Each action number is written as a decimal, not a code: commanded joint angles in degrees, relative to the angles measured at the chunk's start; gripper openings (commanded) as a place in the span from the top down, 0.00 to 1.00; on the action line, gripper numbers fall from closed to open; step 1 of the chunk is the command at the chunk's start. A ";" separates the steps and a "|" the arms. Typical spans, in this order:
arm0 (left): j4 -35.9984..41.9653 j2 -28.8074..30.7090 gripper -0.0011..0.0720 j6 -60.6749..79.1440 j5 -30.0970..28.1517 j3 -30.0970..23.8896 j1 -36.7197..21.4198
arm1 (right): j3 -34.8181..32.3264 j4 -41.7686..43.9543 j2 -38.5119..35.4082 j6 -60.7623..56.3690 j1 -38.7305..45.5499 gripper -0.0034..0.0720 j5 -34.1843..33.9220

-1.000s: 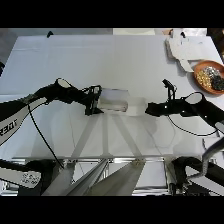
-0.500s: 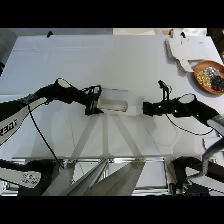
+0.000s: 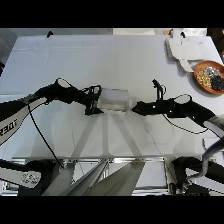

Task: Fold the box and place the chain.

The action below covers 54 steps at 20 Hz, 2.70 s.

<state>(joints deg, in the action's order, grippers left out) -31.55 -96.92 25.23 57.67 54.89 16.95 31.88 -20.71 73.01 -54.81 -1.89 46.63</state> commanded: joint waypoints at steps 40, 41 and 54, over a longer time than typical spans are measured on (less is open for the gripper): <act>-0.02 0.00 0.55 0.00 -0.02 0.00 0.04 | 1.03 -10.91 -1.75 -11.23 -12.81 0.47 -18.84; -0.02 0.00 0.55 0.02 -0.02 0.00 0.04 | 1.29 -10.93 -1.75 -11.23 -12.81 0.45 -18.75; -0.02 0.00 0.55 0.02 -0.02 0.00 0.04 | 10.25 -43.60 -1.62 -38.77 -18.16 0.35 -16.06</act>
<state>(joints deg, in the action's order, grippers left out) -31.55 -96.92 25.28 57.65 54.89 17.02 40.40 -50.63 71.31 -80.51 -17.74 30.65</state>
